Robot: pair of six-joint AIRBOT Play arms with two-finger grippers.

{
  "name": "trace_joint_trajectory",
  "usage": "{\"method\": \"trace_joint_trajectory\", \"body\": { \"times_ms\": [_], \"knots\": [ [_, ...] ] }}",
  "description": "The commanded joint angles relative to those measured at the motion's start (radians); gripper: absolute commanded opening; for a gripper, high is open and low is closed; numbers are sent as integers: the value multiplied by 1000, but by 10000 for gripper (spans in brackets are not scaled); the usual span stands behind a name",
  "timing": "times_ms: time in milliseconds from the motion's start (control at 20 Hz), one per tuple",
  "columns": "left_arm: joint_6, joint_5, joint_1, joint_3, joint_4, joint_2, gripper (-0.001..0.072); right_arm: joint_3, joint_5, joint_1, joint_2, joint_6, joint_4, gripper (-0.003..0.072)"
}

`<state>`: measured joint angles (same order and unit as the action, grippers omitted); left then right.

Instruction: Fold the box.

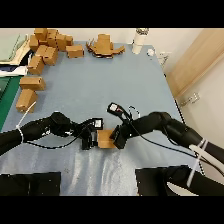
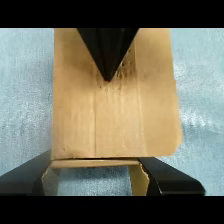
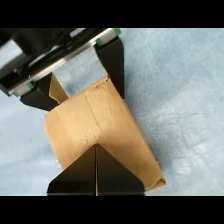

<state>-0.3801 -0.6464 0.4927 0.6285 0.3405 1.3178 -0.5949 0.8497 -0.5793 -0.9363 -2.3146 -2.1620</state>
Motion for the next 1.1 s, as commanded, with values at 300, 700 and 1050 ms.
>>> {"method": "trace_joint_trajectory", "body": {
  "times_ms": [300, 700, 1050],
  "knots": [
    [0, 0, 0, 1, 0, 0, 457, 126, -252, -235, 205, 47, 338, 2],
    [0, 0, 0, 1, 0, 0, 457, 129, -258, -289, 200, 44, 534, 306],
    [0, 0, 0, 1, 0, 0, 457, 129, -247, -289, 188, 57, 436, 459]
  ]
}}
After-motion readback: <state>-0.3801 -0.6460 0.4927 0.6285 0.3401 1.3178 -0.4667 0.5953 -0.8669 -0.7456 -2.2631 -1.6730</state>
